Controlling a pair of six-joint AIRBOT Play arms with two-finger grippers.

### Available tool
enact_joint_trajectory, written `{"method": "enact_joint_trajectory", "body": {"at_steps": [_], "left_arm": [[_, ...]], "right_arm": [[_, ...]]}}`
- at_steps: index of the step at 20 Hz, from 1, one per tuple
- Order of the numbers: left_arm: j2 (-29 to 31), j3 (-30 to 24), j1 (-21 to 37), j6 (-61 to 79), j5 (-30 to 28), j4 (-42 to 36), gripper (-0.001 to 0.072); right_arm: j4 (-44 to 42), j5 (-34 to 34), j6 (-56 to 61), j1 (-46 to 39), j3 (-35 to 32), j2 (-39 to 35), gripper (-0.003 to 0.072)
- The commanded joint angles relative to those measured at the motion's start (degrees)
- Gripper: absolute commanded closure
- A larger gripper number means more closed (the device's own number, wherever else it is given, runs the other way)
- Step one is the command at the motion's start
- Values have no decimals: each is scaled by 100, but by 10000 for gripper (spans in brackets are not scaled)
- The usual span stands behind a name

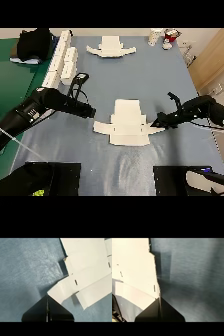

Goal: Fold the box.

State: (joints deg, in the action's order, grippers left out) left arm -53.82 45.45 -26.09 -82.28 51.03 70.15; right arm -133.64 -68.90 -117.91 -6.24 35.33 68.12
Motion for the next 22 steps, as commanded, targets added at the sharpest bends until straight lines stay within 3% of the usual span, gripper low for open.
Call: {"method": "enact_joint_trajectory", "body": {"at_steps": [1, 4, 6, 9, 12, 17, 22], "left_arm": [[-81, 256, 723, 417, 520, -293, 398], [-479, 313, 1591, 1561, 841, -1803, 398], [-1012, 315, 2072, 2391, 1217, -2920, 397], [-1908, 319, 2406, 3407, 1521, -3821, 397], [-2645, 490, 2319, 3657, 1561, -3899, 397], [-3803, 1244, 2092, 3670, 1930, -3928, 397], [-4369, 1792, 1696, 3989, 2441, -3960, 398]], "right_arm": [[-214, 704, 0, 951, -251, -612, 685], [-225, 1486, 173, 1624, -675, -1279, 686], [-214, 1685, 260, 1926, -861, -1464, 685], [-210, 1757, 304, 2199, -922, -1493, 685], [-203, 1849, 365, 2277, -922, -1493, 685], [-203, 1853, 365, 2277, -920, -1493, 685], [-195, 1853, 365, 2277, -922, -1493, 685]]}}
